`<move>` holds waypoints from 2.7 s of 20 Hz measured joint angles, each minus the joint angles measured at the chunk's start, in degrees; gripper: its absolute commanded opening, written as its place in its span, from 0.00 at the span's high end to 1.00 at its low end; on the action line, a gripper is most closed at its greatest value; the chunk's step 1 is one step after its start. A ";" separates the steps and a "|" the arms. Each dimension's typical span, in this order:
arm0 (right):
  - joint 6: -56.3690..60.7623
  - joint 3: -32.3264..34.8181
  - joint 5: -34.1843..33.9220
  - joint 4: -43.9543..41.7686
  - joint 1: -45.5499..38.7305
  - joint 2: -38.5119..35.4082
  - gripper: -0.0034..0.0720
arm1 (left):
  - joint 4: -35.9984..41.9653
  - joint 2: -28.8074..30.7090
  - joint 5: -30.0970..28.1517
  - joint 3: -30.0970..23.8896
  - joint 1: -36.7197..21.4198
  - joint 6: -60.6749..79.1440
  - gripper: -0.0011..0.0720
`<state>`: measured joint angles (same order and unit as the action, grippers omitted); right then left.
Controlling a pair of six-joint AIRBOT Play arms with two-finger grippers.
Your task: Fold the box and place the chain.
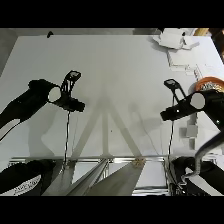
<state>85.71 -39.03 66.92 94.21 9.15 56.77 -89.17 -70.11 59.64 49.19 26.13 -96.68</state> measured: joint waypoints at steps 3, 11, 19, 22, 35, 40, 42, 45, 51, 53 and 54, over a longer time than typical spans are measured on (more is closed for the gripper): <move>3.93 -0.39 3.91 16.68 -5.70 -0.81 0.94 | 0.00 0.00 0.00 0.00 0.00 0.02 0.97; 5.33 -0.61 1.46 28.13 -35.08 -1.09 0.16 | 0.00 0.00 0.00 0.00 0.00 0.00 0.97; 4.26 -0.61 -1.92 28.15 -51.19 5.18 0.52 | 0.00 0.00 0.00 0.00 0.00 0.00 0.97; 4.09 -0.61 -2.27 28.13 -52.37 6.69 0.94 | 0.00 0.00 0.00 0.00 0.00 0.02 0.97; -2.03 1.42 9.01 4.92 -22.51 -9.29 0.94 | 0.00 0.00 0.00 0.00 0.00 0.00 0.97; 0.24 5.35 6.32 -6.38 -5.49 -14.10 0.94 | 0.15 -0.07 -1.27 0.00 0.00 0.02 0.97; 2.47 6.08 4.11 -8.33 0.68 -14.75 0.94 | 2.05 -0.13 -3.15 -0.02 0.02 0.90 0.97; 5.18 6.58 1.09 -9.84 7.89 -15.19 0.94 | 8.85 -0.31 -6.51 -0.02 0.02 5.90 0.97; 7.10 6.84 -1.60 -10.47 12.90 -15.39 0.94 | 35.76 -1.68 -7.67 -0.02 0.39 31.98 0.57; 7.32 6.86 -1.86 -10.47 13.31 -15.41 0.94 | 44.83 -2.56 -5.20 -0.02 0.85 42.38 0.51; 7.32 6.86 -1.99 -10.47 13.42 -15.41 0.94 | 48.85 -3.08 -3.76 -0.02 1.14 46.69 0.51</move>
<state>93.03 -32.16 64.93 83.74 22.57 41.36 -40.32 -73.19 55.88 49.17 27.27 -50.00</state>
